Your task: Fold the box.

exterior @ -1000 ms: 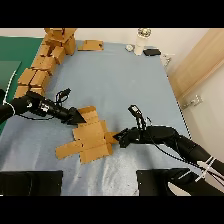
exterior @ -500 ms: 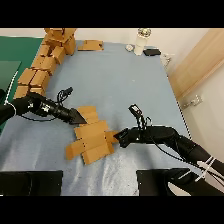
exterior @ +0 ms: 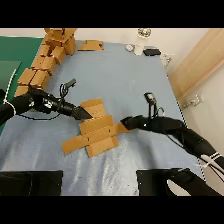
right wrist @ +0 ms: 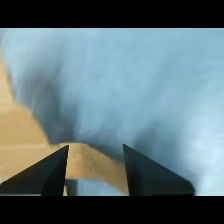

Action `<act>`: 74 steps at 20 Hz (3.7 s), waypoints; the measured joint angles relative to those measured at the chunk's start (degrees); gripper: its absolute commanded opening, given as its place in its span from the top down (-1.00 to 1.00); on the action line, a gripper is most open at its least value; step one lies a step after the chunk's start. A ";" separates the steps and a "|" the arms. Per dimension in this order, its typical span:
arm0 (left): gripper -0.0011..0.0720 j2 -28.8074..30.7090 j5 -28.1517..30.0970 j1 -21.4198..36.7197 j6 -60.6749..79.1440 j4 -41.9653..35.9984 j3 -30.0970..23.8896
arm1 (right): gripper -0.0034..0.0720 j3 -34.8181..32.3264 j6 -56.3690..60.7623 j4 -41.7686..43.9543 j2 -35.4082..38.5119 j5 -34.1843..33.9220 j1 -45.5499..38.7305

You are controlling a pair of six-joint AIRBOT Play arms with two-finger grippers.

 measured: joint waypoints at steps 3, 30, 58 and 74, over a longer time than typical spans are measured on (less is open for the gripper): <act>0.95 3.87 6.12 -4.79 5.49 -0.39 0.35 | 0.90 6.03 4.63 -3.26 0.00 -5.35 -6.97; 0.94 9.97 27.36 -15.89 37.03 -2.51 -9.49 | 0.90 10.80 12.55 -6.08 -0.02 -10.27 -12.37; 0.94 6.84 22.10 -19.71 33.90 -1.64 -10.45 | 0.90 10.78 12.61 -5.86 -0.02 -10.45 -12.31; 0.94 8.55 17.70 -17.09 31.28 -1.27 -10.27 | 0.90 10.78 12.59 -6.14 -0.07 -10.29 -9.64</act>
